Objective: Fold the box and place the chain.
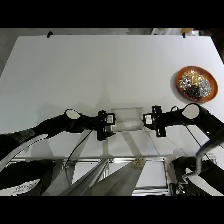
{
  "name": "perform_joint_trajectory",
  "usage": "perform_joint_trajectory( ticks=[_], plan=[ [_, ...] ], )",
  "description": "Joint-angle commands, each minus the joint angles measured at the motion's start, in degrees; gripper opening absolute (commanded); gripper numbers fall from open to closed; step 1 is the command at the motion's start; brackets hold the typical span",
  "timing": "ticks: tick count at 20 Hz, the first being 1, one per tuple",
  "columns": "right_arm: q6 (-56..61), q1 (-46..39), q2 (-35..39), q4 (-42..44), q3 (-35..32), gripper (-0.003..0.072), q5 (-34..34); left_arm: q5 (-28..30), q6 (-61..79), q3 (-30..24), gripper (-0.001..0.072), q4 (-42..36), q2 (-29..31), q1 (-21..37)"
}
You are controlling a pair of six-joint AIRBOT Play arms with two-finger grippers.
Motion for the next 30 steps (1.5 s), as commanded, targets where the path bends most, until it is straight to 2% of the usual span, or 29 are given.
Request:
perform_joint_trajectory(
  ticks=[1,8,12,18,19,20,21,24,26,29,30],
  plan=[
    [-3.13,-0.02,-2.14,4.52,-0.04,0.0181,-0.63,0.00,0.02,0.00,0.0170,0.00,0.02,0.00],
    [-4.79,0.15,-5.14,13.07,-0.07,0.0180,0.13,0.00,0.02,0.00,0.0170,0.00,0.02,0.00],
    [-4.85,0.15,-5.14,14.91,-0.87,0.0180,-0.26,0.00,0.02,0.00,0.0170,0.00,0.02,0.00],
    [-13.51,0.15,-5.14,19.56,-5.07,0.0185,-0.92,0.00,0.02,0.00,0.0170,0.00,0.02,0.00],
    [-13.38,0.15,-5.14,19.76,-5.07,0.0210,-1.27,0.00,0.00,0.00,0.0170,0.00,0.02,0.00],
    [-12.85,0.15,-5.14,19.74,-5.07,0.0286,-1.57,0.00,0.02,0.00,0.0170,0.00,0.02,0.00],
    [-12.81,0.15,-5.14,19.71,-5.07,0.0326,-1.64,0.00,0.02,0.00,0.0170,0.00,0.02,0.00],
    [-11.13,0.13,-5.03,19.28,-5.07,0.0326,-1.68,0.00,0.02,0.00,0.0170,0.00,0.02,0.00],
    [-6.69,0.09,-3.61,15.82,-5.07,0.0326,-1.77,0.00,0.02,0.00,0.0170,0.00,0.02,0.00],
    [1.03,0.09,1.49,8.31,-5.07,0.0419,-1.73,0.00,0.02,0.00,0.0170,0.00,0.02,0.00],
    [3.58,0.09,3.48,6.38,-5.07,0.0419,-1.66,0.00,0.02,0.00,0.0170,0.00,0.02,0.00]
  ],
)
